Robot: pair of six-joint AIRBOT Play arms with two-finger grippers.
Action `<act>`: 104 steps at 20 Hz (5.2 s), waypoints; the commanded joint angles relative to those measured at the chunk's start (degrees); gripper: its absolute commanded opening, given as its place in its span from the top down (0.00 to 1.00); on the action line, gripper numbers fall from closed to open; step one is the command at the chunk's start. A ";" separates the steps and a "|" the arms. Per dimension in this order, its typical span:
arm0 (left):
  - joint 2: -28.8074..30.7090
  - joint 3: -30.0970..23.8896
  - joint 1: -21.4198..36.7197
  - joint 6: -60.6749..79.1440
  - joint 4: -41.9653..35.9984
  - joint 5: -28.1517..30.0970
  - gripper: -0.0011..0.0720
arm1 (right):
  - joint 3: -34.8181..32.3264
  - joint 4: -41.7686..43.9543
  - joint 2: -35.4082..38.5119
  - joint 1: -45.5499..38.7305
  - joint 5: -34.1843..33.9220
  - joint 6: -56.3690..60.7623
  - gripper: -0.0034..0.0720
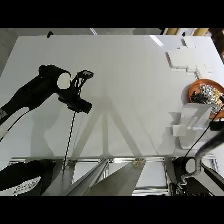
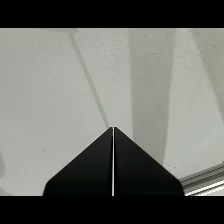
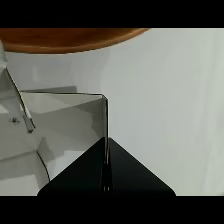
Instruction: Fold the box and place the chain.
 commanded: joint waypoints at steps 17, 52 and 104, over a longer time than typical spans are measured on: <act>-0.15 -0.24 0.02 2.62 -2.91 17.05 0.77 | -8.02 34.91 21.92 45.05 -0.55 8.94 0.93; -19.43 -0.31 -4.44 63.89 -50.53 19.98 0.99 | -7.34 35.76 22.03 45.83 0.79 8.68 0.77; -14.71 -3.93 -10.71 79.71 -37.27 28.76 0.97 | 4.66 46.31 27.74 45.83 15.34 -25.42 0.91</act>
